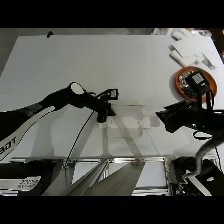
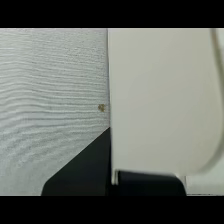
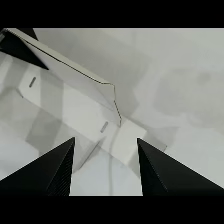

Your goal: Fold the box and place the chain.

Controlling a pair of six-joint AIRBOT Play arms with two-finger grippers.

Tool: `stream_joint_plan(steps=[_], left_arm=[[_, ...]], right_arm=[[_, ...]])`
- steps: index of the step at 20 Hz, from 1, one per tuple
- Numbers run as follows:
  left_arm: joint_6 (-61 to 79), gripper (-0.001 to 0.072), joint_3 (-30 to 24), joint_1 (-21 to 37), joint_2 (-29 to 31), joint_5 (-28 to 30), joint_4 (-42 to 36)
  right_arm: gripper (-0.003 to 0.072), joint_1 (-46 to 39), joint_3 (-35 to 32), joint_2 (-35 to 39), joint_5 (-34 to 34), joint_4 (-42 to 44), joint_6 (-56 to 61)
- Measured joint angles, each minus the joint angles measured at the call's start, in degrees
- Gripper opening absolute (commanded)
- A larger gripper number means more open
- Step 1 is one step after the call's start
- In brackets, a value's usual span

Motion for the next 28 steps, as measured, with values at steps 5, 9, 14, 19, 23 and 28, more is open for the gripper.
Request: stream_joint_plan(steps=[5, 9, 14, 19, 23, 28], left_arm=[[1.05, 0.0003, 0.07, -0.02, -0.35, 0.81, -1.11], [2.14, 0.0003, 0.09, -0.02, -0.94, 2.16, -2.43], [3.91, 0.0004, 0.11, -0.02, -1.90, 2.78, -4.83], [4.17, 0.0007, 0.11, -0.02, -2.14, 2.97, -4.48], [4.26, 0.0014, 0.11, -0.02, -2.19, 2.99, -4.35], [4.28, 0.0014, 0.11, -0.02, -2.19, 3.13, -4.31]], right_arm=[[0.0431, -0.02, 0.00, -1.07, 0.02, -0.02, -0.85], [0.0431, 0.00, 0.00, -1.36, 0.02, 0.42, -1.11], [0.0431, 0.00, 0.00, -1.40, 0.02, 0.76, -1.27], [0.0431, -0.02, 0.00, -1.40, 0.02, 0.81, -1.31], [0.0431, -0.02, 0.00, -1.40, 0.04, 0.81, -1.33], [0.0431, -0.02, 0.00, -1.40, 0.13, 0.63, -1.36]])
